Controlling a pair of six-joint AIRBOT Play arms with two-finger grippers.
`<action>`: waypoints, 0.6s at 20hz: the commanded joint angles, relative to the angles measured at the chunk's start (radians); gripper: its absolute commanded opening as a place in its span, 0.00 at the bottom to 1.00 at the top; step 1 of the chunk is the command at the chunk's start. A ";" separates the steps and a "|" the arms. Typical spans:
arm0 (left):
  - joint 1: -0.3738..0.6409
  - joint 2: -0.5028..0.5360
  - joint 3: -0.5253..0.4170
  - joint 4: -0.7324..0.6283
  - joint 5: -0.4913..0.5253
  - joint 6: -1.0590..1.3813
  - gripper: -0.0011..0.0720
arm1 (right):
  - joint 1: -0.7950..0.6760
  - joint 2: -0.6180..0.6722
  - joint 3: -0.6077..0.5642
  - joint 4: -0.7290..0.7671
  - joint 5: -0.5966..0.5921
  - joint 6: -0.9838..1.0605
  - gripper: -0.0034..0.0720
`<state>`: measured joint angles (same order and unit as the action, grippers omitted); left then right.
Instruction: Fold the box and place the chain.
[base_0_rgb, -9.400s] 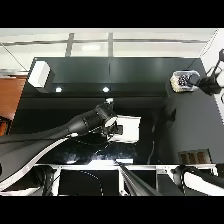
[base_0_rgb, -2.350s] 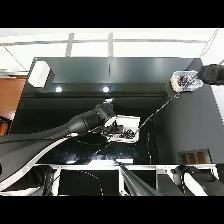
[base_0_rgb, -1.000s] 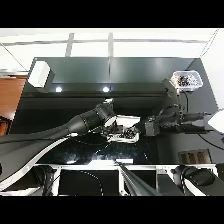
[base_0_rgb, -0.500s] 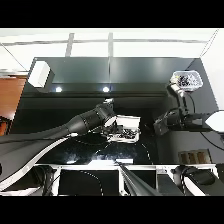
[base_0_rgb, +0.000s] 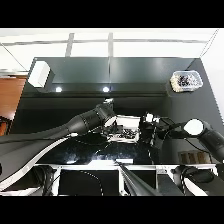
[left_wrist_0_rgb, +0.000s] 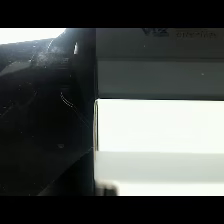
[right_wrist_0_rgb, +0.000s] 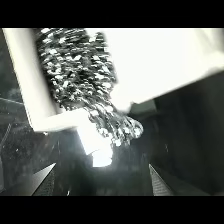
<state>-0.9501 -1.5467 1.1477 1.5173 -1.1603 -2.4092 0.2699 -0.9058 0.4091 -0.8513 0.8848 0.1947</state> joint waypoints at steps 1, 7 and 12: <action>0.000 0.000 0.000 0.000 0.000 0.000 0.05 | 0.006 -0.097 -0.011 0.130 -0.095 -0.216 0.98; 0.000 0.000 0.000 0.000 0.000 0.000 0.05 | 0.006 -0.153 -0.010 0.145 -0.143 -0.305 0.95; 0.000 0.000 0.000 0.000 0.000 0.000 0.05 | 0.006 -0.160 -0.010 0.144 -0.157 -0.309 0.95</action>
<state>-0.9501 -1.5467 1.1477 1.5169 -1.1606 -2.4096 0.2756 -1.0576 0.3988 -0.7128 0.7422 -0.0937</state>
